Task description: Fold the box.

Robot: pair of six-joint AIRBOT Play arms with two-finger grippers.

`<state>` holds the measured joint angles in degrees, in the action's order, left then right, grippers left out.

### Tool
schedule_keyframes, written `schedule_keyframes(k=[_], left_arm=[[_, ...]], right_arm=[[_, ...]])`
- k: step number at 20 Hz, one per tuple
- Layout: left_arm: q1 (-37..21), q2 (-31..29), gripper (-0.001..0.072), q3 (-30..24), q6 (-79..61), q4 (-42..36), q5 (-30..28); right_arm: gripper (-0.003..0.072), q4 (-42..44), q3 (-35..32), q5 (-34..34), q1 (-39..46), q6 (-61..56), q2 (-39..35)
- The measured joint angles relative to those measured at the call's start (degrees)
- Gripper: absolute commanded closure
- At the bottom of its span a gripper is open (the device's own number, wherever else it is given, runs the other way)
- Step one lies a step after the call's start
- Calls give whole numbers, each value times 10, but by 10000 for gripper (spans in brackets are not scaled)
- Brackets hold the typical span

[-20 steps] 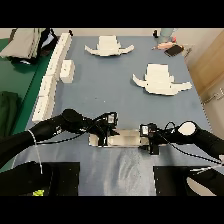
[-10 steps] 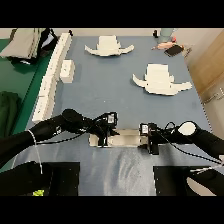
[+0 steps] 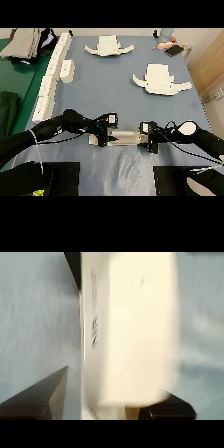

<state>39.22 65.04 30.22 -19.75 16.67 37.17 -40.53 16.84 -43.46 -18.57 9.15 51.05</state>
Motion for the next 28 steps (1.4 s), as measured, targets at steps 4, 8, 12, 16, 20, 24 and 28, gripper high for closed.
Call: schedule_keyframes(k=[4, 8, 12, 16, 20, 24, 28], left_arm=[[-10, -7, 183, 0, 64, 13, -2], [-42, -60, -10, 0, 204, 107, 14], [-84, -156, 465, 0, 416, 251, 73], [-83, -224, 695, 0, 613, 304, 159], [-9, -215, 695, 0, 758, 263, 148], [38, -156, 694, 4, 821, 151, 44], [22, -111, 694, 15, 841, 58, -39]], right_arm=[[222, -2, 0, -6, 0, 0, 0], [222, -4, 0, -8, 0, 1, 0], [222, -4, 0, -9, 0, 1, 0], [222, -4, 0, -10, 1, 1, 0], [222, -4, 0, -10, 0, 2, 0], [223, -4, 0, -10, 0, 2, 0], [223, -4, 0, -10, 0, 2, 0]])
